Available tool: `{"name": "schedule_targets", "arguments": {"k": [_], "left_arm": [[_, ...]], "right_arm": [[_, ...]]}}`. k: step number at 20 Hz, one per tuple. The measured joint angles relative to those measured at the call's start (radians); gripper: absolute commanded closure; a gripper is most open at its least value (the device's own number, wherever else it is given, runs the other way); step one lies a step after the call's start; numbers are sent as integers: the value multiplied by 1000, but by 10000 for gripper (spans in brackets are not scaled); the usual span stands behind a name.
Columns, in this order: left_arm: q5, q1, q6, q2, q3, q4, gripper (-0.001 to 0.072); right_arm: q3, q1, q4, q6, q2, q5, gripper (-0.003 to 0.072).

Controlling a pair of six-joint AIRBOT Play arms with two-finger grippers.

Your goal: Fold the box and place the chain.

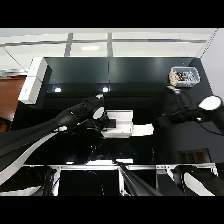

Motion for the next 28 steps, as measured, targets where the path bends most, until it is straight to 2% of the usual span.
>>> {"name": "schedule_targets", "arguments": {"k": [2,5,8,13,14,15,16,17,22,23,28], "left_arm": [[-3,0,1,-1,0,1,683],[11,0,1,-2,0,5,684],[12,0,0,-3,0,8,685],[10,0,-5,-5,0,22,684],[6,0,-6,-5,0,25,684],[5,0,-5,-5,0,27,684],[3,0,-5,-5,0,31,683],[2,0,-5,-5,0,32,683],[-1,0,-5,-5,0,37,683],[-1,0,-5,-5,0,37,683],[3,0,-2,-5,0,38,683]], "right_arm": [[-47,-92,-9,108,-3,-25,669],[-119,-137,24,154,-39,-46,669],[-160,-95,127,109,-101,-48,669],[-174,61,305,5,-189,-73,667],[-166,82,340,-18,-196,-76,590],[-154,97,370,-36,-201,-68,384],[-142,108,391,-48,-205,-57,235],[-126,119,409,-62,-208,-37,171],[-55,175,453,-86,-214,27,170],[-43,192,455,-84,-214,32,197],[1,295,408,-2,-214,-8,198]]}}
